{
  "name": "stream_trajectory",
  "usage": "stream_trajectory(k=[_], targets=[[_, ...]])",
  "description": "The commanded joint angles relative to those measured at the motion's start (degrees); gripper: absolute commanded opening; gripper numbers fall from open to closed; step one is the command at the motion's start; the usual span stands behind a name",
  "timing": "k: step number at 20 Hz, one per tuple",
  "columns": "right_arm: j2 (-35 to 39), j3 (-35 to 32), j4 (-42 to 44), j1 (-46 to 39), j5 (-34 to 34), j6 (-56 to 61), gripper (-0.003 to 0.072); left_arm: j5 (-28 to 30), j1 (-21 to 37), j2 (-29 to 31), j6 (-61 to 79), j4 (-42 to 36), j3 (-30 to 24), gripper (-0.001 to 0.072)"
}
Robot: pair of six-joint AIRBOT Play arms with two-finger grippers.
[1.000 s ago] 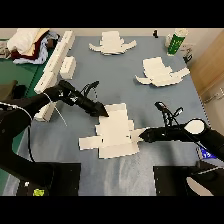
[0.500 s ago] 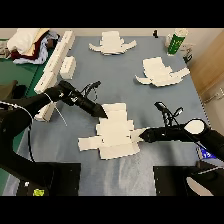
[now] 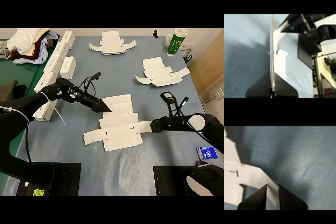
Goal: Fold the box.
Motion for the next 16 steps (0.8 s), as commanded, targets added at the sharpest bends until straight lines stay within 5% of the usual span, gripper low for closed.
stream_trajectory(k=[1,5,12,16], targets=[[0.0,4.7,-14.5,-1.6,-2.8,11.4,0.0231,-0.3,0.0,3.8,8.4,-1.8,-0.2,0.0011],[0.0,7.9,-12.3,-1.8,-6.6,15.5,0.022,6.4,-3.9,10.9,14.5,-1.7,-5.1,0.0008],[0.0,7.9,-9.9,-1.8,-11.1,20.0,0.022,43.3,-20.2,31.1,42.9,-14.9,-28.2,0.0009],[-0.6,7.7,-8.7,-1.8,-11.1,20.0,0.022,44.3,-24.3,31.6,44.0,-14.8,-32.3,0.0013]])
